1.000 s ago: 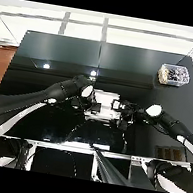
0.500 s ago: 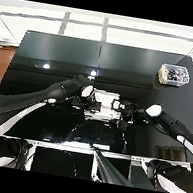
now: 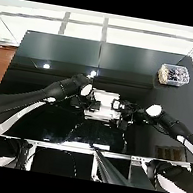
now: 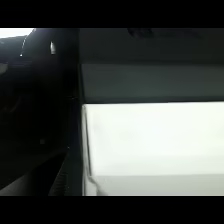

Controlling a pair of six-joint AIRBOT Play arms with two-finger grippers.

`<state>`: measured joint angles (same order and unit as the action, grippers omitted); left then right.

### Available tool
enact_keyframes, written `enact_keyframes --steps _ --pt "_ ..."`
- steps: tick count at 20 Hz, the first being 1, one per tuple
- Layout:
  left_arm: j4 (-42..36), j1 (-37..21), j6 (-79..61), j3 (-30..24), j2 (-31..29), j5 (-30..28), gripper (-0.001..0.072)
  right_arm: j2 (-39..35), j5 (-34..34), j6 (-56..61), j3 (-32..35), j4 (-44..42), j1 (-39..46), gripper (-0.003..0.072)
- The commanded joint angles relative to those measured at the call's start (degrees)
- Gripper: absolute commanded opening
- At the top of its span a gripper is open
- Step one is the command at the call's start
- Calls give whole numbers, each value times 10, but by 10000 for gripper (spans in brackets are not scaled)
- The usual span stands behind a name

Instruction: Fold the box and place the chain.

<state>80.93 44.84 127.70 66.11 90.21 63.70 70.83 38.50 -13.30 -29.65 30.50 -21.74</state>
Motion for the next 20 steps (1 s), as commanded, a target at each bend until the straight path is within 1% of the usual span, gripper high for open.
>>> enact_keyframes --steps 1,3,4,6,11,20 --pt "0 -4 -6 0 0 5 418 0 0 0 0 0 0 66" --pt "0 -4 -11 0 0 7 418 0 0 0 0 0 0 67" --pt "0 -4 -11 0 0 7 398 0 0 0 0 0 0 66" --pt "0 -4 -11 2 0 6 270 0 0 0 0 0 0 67" --pt "12 -4 -11 25 0 10 266 0 0 0 0 0 0 66" --pt "15 -4 -15 26 4 28 268 0 0 0 0 0 0 66"
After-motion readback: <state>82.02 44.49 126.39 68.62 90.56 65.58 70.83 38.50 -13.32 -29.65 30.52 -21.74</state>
